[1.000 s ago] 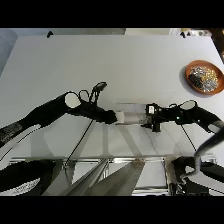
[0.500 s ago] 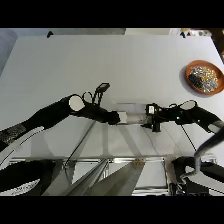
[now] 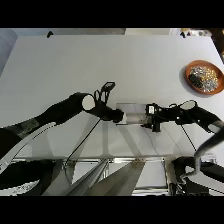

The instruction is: Fold the box and place the chain.

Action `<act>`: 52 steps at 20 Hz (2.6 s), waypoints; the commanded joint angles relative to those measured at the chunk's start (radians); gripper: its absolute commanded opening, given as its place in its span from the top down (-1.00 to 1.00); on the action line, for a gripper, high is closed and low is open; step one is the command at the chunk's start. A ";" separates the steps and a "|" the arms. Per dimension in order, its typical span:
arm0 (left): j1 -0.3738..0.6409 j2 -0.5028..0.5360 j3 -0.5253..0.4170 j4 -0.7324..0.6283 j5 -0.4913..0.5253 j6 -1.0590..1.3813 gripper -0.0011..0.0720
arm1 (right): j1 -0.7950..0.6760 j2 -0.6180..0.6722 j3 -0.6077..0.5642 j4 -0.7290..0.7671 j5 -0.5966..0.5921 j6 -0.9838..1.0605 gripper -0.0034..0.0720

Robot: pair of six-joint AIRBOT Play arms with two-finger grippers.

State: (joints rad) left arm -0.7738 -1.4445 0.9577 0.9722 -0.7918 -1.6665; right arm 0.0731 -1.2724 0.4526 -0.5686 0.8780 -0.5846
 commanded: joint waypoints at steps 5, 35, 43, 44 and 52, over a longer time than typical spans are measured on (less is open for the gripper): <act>-0.037 -0.056 0.095 0.172 -0.105 -0.289 -0.11 | 0.000 0.001 0.000 0.000 0.000 0.000 -0.14; -0.135 -0.306 0.408 0.406 -0.429 -0.795 0.96 | 0.000 0.001 0.000 0.000 0.000 0.000 -0.14; -0.145 -0.302 0.408 0.423 -0.432 -0.802 -0.15 | 0.000 0.001 0.000 0.000 0.000 0.000 -0.14; -0.145 -0.302 0.410 0.424 -0.431 -0.796 -0.15 | 0.000 0.001 0.000 0.000 0.000 0.000 -0.14; -0.153 -0.299 0.410 0.450 -0.377 -0.762 0.29 | 0.000 0.001 0.000 0.000 0.000 0.000 -0.14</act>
State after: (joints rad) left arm -0.9218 -1.7432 1.3670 1.4078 -1.1927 -2.4367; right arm 0.0731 -1.2724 0.4526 -0.5682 0.8776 -0.5835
